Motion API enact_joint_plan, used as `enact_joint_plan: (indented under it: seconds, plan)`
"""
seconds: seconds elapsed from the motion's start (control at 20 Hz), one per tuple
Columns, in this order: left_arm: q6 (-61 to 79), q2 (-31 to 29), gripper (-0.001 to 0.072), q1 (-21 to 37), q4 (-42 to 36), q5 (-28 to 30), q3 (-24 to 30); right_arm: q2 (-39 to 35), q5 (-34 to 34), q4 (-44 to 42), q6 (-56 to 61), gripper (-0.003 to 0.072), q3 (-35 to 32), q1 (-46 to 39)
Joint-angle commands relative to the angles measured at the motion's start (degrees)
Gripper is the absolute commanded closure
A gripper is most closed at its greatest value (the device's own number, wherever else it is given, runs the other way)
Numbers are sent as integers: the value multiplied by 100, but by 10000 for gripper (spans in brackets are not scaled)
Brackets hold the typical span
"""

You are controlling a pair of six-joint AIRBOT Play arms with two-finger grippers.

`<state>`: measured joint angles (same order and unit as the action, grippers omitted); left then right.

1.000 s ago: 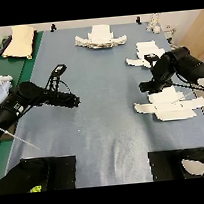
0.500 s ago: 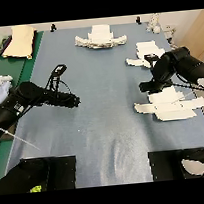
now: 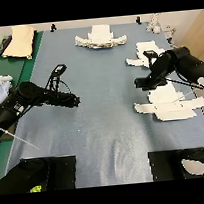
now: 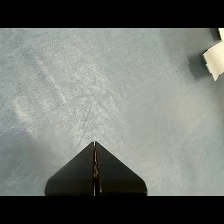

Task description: Fold the box.

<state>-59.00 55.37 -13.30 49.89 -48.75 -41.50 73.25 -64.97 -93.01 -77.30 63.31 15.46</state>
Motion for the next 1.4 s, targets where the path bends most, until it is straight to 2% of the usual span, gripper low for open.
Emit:
enact_joint_plan:
  seconds: [0.0,0.1,0.25,0.35,0.5,0.65,0.8,0.9,1.1,1.2,1.25,1.35]
  plan:
    - [0,2,696,7,-17,66,2,15,-46,721,546,671,540,-422]
    - [0,2,696,7,-20,120,2,153,-848,1517,540,450,1193,-1200]
    - [-2,4,696,7,-175,236,2,433,-1436,1694,256,425,1600,-2763]
    - [-2,2,696,7,-251,271,2,704,-1473,1084,-46,194,1600,-3762]
    - [-48,2,695,7,-350,262,2,1228,-1425,-299,-988,192,1604,-5053]
    - [-48,2,696,7,-592,273,0,1753,-1572,-671,-1731,192,1779,-5792]
    - [-48,2,696,7,-780,271,0,2312,-2142,-861,-2682,192,1967,-6050]
    - [-48,2,696,7,-929,278,0,2601,-2295,-942,-2896,192,2083,-6050]
    - [-48,2,696,7,-975,275,0,2968,-2859,-1690,-3276,193,2212,-6046]
    - [-48,2,696,7,-1016,273,0,3001,-3108,-1928,-3305,278,2210,-6019]
    - [-48,2,696,7,-1027,275,0,2994,-3217,-2103,-3388,362,2212,-5998]
    - [-48,2,696,7,-1034,278,0,2994,-3432,-2656,-3493,446,2212,-5930]
